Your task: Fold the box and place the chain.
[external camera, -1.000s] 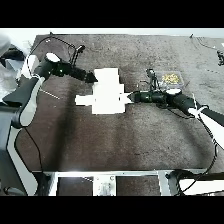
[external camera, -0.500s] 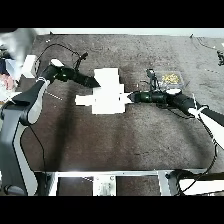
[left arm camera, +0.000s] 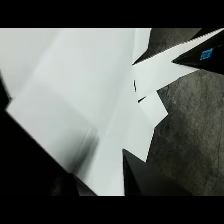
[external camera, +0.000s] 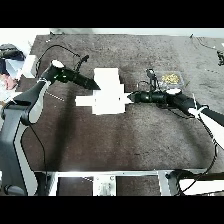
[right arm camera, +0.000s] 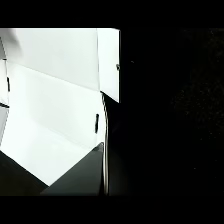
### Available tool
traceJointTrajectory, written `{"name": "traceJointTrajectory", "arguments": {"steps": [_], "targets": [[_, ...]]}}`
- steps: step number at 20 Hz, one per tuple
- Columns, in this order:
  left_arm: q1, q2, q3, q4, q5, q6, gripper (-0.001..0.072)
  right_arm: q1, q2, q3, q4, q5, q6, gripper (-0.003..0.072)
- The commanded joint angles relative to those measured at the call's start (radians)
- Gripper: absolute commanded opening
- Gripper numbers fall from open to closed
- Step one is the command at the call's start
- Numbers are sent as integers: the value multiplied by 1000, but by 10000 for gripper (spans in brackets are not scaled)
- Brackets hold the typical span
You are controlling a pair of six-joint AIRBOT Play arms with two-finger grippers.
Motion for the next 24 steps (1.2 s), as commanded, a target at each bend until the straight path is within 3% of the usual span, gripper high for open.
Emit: {"name": "traceJointTrajectory", "arguments": {"steps": [1,10,11,12,19,21,24], "targets": [[0,-1,1,10,-9,4,182,1,0,-1,-12,3,0,11],[0,-1,1,-33,-83,134,112,1,0,-1,-12,50,-56,12],[0,-1,1,-35,-82,141,97,1,0,-1,-12,53,-56,11],[0,-1,1,-39,-82,151,30,1,0,-1,-12,53,-56,11],[0,0,1,-59,-87,262,12,-1,0,-1,-12,51,-85,20],[0,0,1,-59,-93,351,11,-11,2,-1,-12,47,-85,363],[0,0,1,-59,-98,494,11,-66,25,0,-11,45,-84,336]]}}
